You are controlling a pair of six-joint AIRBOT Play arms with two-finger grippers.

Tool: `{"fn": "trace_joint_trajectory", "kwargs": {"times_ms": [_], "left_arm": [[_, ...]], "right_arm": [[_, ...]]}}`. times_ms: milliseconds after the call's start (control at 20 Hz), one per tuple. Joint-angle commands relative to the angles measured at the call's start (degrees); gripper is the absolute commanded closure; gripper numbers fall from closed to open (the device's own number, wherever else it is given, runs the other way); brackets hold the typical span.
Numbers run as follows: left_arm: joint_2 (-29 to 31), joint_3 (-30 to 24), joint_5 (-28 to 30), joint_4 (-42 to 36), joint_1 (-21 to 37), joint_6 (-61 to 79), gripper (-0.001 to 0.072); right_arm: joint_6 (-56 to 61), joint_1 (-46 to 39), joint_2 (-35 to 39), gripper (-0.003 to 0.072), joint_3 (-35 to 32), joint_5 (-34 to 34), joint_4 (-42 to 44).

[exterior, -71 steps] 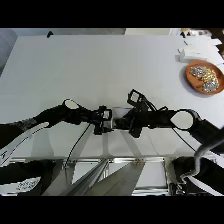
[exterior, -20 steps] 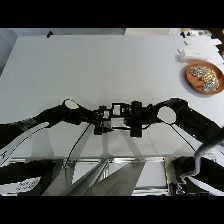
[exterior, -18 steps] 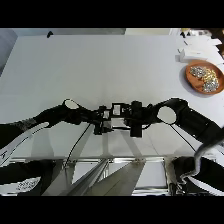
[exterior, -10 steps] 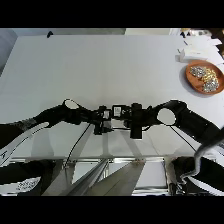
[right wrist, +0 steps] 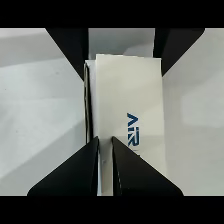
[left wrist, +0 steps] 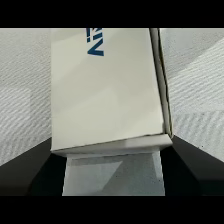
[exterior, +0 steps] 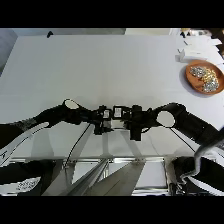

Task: Fold the box and place the chain.

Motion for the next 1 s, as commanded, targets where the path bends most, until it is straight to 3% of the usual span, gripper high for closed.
{"fn": "trace_joint_trajectory", "kwargs": {"times_ms": [0,100,150,200,400,500,600,950], "left_arm": [[0.04,0.0,-0.07,0.04,0.07,0.02,0.0569],[0.04,0.0,-0.07,0.07,0.07,0.02,0.0569],[0.04,0.0,-0.07,0.07,0.07,0.02,0.0569],[0.04,0.0,-0.07,0.07,0.07,0.02,0.0569],[0.04,0.0,-0.07,0.07,0.07,0.02,0.0569],[0.04,0.0,-0.07,0.04,0.07,0.02,0.0569],[0.04,0.0,-0.07,0.07,0.07,0.02,0.0569],[0.04,0.0,-0.07,0.07,0.07,0.02,0.0569]], "right_arm": [[0.07,0.11,0.0,0.0626,-0.68,0.11,0.98],[0.04,0.11,0.33,0.0588,-0.68,-0.31,1.09],[0.04,0.11,0.85,0.0505,-0.66,-0.46,1.11],[0.04,0.09,1.64,0.0483,-0.66,-0.57,1.09],[0.02,0.04,5.42,0.0486,-0.66,-0.57,1.07],[0.07,0.04,6.29,0.05,-0.66,-0.52,1.05],[0.11,0.04,5.99,0.0671,-0.68,-0.44,1.07],[1.79,0.04,1.46,0.0669,-0.7,-0.28,1.07]]}}
